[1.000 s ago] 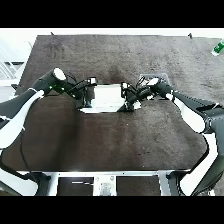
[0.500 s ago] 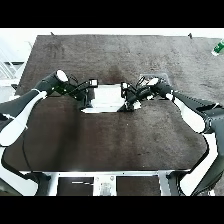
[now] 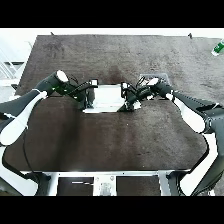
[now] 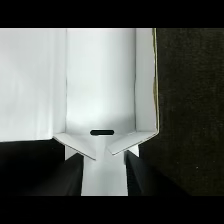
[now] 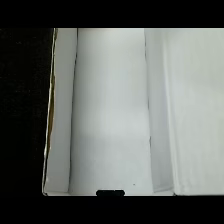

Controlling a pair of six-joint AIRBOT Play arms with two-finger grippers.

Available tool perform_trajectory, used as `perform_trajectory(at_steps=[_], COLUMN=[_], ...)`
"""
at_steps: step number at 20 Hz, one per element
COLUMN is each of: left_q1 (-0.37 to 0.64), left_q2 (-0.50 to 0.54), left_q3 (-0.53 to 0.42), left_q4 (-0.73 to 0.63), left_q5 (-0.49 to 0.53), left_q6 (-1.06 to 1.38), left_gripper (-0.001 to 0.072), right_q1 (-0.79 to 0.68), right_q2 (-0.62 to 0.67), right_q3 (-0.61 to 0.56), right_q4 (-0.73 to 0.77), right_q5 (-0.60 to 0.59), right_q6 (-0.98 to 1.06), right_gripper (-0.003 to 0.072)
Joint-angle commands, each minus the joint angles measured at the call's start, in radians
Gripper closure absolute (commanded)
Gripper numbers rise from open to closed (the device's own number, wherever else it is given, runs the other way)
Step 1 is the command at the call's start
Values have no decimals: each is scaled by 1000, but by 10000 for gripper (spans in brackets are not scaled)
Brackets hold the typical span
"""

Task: Fold the box and place the chain.

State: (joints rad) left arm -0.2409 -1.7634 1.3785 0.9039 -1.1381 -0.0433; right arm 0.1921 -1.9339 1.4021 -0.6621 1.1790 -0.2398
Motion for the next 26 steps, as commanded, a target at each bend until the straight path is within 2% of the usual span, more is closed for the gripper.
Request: perform_trajectory(at_steps=[1,6,8,14,15,24,25,26], left_q1=[0,-14,-27,-30,-30,-30,-30,-29], left_q2=[-1,-1,-1,-1,-1,-34,-34,-34], left_q3=[0,0,0,0,0,0,0,0], left_q4=[-25,-62,-58,-77,-89,-139,-146,-154], left_q5=[-10,1,34,48,48,60,64,64], left_q6=[20,45,51,82,107,105,105,105], left_gripper=[414,416,471,468,383,377,282,277], right_q1=[-1,-1,-1,-1,-1,-1,-1,-1], right_q2=[0,0,0,0,0,0,0,0], right_q3=[1,1,1,1,1,1,1,1], right_q4=[0,0,0,0,0,0,0,0], right_q5=[0,0,0,0,0,0,0,0], right_q6=[0,0,0,0,0,0,0,0], right_gripper=[252,252,252,252,252,252,252,252])
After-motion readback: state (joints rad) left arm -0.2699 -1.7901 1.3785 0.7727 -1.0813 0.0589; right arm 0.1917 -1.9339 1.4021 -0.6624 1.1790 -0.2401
